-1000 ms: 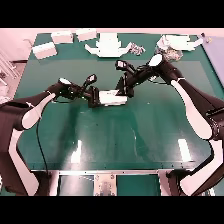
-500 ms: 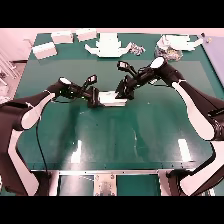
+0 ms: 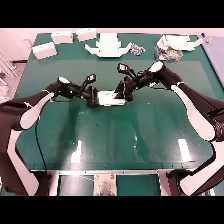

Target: Fold the box and place the chain.

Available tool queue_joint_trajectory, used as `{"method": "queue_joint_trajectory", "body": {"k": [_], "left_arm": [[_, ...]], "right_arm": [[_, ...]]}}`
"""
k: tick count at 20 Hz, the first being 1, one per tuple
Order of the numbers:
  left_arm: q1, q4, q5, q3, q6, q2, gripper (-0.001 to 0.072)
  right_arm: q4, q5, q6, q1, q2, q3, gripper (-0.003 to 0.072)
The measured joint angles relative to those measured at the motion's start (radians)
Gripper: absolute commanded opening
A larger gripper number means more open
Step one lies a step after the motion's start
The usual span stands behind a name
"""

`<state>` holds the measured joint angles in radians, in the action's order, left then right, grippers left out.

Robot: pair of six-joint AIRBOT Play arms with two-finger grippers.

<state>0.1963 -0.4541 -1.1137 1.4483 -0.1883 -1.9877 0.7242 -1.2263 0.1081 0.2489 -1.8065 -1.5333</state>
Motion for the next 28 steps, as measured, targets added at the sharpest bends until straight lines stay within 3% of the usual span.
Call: {"method": "queue_joint_trajectory", "body": {"k": [10,24,28], "left_arm": [[-0.002,0.010,0.014,0.000,0.012,0.000,0.0488],[-0.002,0.018,-0.003,0.000,0.012,-0.002,0.0488],[-0.003,0.019,-0.008,0.000,0.012,-0.002,0.0488]], "right_arm": [[-0.019,0.005,-0.065,0.000,0.020,0.026,0.0364],[-0.037,0.138,-0.186,0.023,0.020,0.067,0.0404],[-0.036,0.139,-0.199,0.029,0.024,0.068,0.0351]]}}
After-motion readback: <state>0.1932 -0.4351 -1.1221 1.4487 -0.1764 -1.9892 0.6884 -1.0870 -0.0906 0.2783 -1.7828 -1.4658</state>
